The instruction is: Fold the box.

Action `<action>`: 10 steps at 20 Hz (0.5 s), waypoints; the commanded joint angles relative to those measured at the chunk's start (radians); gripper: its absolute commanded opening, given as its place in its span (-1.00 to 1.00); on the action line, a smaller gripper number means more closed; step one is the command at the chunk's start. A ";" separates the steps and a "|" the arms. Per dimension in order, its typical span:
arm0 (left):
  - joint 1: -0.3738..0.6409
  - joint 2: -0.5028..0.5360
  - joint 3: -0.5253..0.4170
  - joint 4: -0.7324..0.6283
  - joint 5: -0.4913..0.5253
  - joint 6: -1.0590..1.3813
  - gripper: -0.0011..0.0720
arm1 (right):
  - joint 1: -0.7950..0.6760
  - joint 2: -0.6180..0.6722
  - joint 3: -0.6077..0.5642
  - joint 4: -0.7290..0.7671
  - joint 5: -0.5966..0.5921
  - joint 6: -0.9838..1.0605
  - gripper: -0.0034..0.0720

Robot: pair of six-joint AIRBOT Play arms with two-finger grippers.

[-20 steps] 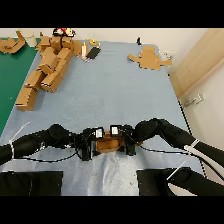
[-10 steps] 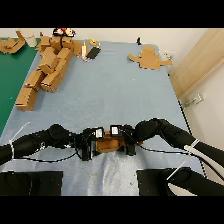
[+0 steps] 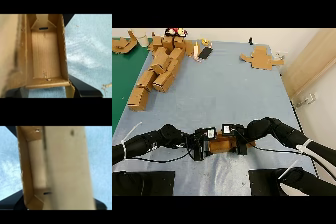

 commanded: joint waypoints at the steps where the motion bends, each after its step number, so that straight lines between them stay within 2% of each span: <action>1: 0.001 -0.001 0.001 0.001 0.002 0.000 0.44 | 0.000 0.001 0.005 -0.044 -0.034 0.050 0.98; 4: 0.001 -0.001 0.001 0.001 0.002 0.000 0.44 | 0.000 0.025 0.005 -0.153 -0.046 0.175 0.97; 10: 0.001 -0.001 0.001 0.001 0.002 0.000 0.44 | 0.000 0.180 0.005 -0.393 -0.179 0.351 0.97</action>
